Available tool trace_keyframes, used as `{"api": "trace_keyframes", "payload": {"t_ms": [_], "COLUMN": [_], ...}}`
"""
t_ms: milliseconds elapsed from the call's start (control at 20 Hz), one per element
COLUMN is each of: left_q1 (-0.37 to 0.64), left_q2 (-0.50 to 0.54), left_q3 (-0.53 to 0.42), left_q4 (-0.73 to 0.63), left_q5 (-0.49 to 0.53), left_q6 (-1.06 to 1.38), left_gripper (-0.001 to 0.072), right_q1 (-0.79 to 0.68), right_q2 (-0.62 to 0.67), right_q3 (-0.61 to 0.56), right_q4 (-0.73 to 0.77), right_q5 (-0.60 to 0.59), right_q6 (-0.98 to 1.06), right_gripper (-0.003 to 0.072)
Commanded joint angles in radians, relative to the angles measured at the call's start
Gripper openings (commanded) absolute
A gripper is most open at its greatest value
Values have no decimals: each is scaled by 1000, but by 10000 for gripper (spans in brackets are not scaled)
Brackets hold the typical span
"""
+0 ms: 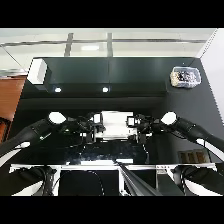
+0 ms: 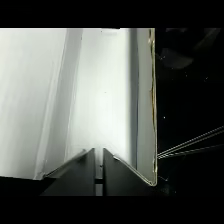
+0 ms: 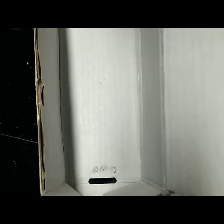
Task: Fold the box and place the chain.
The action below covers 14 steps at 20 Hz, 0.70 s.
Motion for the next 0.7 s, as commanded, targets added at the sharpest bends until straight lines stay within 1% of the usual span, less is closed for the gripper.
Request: {"api": "trace_keyframes", "payload": {"t_ms": [0,150,200,300,350,400,450,550,600,650], "left_q1": [47,167,216,341,406,478,542,653,679,688], "left_q2": [72,183,216,256,255,243,222,143,98,57], "left_q3": [29,30,30,30,29,23,14,-17,-32,-44], "left_q4": [162,387,458,558,576,573,542,386,321,285], "left_q5": [-35,-44,-62,-132,-179,-245,-313,-478,-523,-531], "left_q6": [-277,-758,-872,-1184,-1317,-1426,-1488,-1466,-1436,-1440], "left_gripper": [23,23,23,23,23,24,24,23,22,21], "right_q1": [0,0,0,0,0,0,0,0,0,0], "right_q2": [0,0,0,0,0,0,0,0,0,0], "right_q3": [0,0,0,0,0,0,0,0,0,0], "right_q4": [0,0,0,0,0,0,0,0,0,0], "right_q5": [0,0,0,0,0,0,0,0,0,0], "right_q6": [0,0,0,0,0,0,0,0,0,0], "right_gripper": [190,191,190,191,190,191,190,190,191,191]}}
